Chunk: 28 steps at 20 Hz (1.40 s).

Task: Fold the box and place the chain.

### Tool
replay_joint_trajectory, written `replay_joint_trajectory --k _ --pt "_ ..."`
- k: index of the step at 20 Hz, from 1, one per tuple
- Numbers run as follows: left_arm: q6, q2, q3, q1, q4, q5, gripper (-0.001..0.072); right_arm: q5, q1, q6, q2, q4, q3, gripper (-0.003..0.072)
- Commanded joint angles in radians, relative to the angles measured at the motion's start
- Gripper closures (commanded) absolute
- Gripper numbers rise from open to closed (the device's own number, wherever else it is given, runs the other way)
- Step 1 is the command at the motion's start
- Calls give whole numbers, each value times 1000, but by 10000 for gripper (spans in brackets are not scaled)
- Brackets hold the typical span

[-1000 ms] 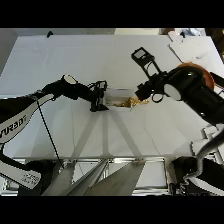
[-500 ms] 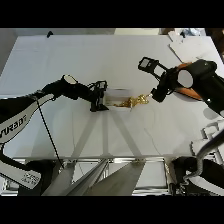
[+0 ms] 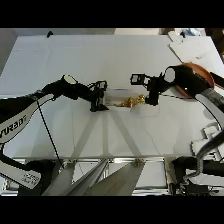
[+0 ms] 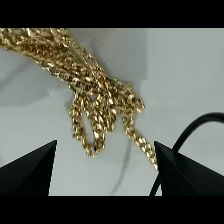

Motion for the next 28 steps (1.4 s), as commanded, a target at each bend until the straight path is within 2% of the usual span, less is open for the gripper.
replay_joint_trajectory --k 1,4,5,6,7,8,9,13,17,21,26,28 --pt "0 1 0 -1 0 0 433 -37 -4 -80 -82 56 -1 1" --pt "0 1 0 -1 0 0 433 -82 -4 -79 -130 91 -1 7" --pt "0 1 0 -1 0 0 433 -93 -4 -79 -140 90 -1 42" --pt "0 1 0 -1 0 0 433 -93 -4 -76 -144 89 -1 135" --pt "0 1 0 -1 0 0 433 -85 -4 -65 -145 87 -1 312" --pt "0 1 0 -1 0 0 433 -69 -4 -42 -145 85 0 581" --pt "0 1 0 -1 0 0 433 -48 -4 -17 -145 81 -1 674" --pt "0 1 0 -1 0 0 433 -32 -3 94 -109 79 -1 675" --pt "0 1 0 -1 0 0 433 -29 -3 143 23 92 -1 676" --pt "0 1 0 -1 0 0 433 -22 8 143 166 214 0 676" --pt "0 1 0 -1 0 0 433 -47 137 144 231 336 0 676" --pt "0 1 0 -1 0 0 433 -116 216 163 222 352 0 676"
